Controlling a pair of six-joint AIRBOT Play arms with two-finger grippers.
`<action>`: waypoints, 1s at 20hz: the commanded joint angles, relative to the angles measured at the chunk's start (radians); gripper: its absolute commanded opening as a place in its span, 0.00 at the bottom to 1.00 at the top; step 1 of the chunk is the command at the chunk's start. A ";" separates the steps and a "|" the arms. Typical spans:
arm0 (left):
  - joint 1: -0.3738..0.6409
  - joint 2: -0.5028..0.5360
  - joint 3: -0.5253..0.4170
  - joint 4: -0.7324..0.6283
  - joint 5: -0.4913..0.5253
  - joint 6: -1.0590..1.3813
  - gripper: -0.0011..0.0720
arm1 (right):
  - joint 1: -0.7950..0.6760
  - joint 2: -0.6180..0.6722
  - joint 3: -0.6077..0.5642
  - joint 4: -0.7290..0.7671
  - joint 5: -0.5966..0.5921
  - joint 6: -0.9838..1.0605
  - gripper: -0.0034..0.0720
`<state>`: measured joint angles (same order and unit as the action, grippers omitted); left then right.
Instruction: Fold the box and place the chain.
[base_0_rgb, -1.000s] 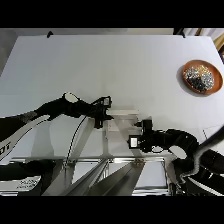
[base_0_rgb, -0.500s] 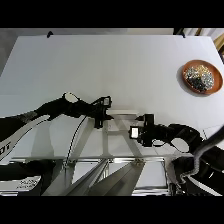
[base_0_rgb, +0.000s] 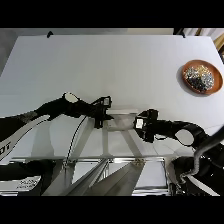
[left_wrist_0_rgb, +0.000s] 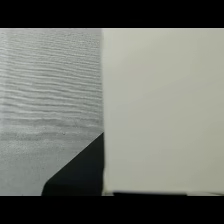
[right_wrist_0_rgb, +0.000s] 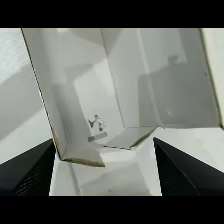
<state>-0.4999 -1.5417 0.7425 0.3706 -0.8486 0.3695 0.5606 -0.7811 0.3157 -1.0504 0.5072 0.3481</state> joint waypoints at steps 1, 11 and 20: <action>0.000 -0.001 0.000 0.000 -0.001 0.000 0.03 | -0.072 -0.003 0.001 0.143 0.008 -0.188 0.92; 0.000 -0.001 0.000 0.000 0.000 0.000 0.03 | -0.183 -0.144 0.017 0.443 0.061 -0.591 0.96; 0.000 -0.001 0.000 0.000 -0.001 0.000 0.03 | -0.244 -0.255 0.055 0.535 0.156 -0.694 0.96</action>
<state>-0.4999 -1.5417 0.7422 0.3710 -0.8490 0.3695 0.3264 -0.9943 0.3550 -0.5797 0.6147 -0.2726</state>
